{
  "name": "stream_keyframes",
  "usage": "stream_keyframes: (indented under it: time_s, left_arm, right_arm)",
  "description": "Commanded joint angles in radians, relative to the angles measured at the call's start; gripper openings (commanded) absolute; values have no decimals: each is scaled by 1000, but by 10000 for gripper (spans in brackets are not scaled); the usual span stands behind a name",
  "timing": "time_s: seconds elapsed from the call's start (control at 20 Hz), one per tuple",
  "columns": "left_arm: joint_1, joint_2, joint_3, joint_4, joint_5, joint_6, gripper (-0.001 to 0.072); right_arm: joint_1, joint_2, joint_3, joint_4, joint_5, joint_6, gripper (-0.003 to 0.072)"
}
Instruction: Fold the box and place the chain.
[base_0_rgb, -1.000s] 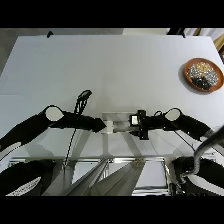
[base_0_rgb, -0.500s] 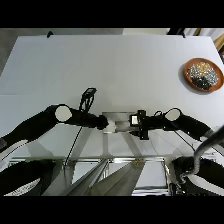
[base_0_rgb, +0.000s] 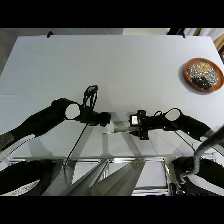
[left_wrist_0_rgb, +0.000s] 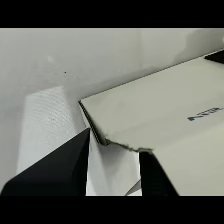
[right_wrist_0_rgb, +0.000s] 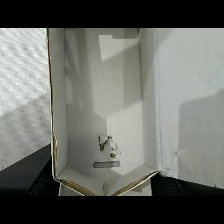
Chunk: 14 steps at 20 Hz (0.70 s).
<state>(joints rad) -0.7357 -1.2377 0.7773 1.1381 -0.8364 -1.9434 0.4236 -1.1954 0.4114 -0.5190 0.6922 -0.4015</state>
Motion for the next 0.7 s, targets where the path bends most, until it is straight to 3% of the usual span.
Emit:
stream_keyframes:
  time_s: [0.0,0.65]
  left_arm:
    - [-55,-34,63,132,-79,-171,345]
    - [-151,-132,96,164,-84,-331,345]
  right_arm:
    - [0,0,0,0,0,0,385]
    - [0,1,0,0,0,0,385]
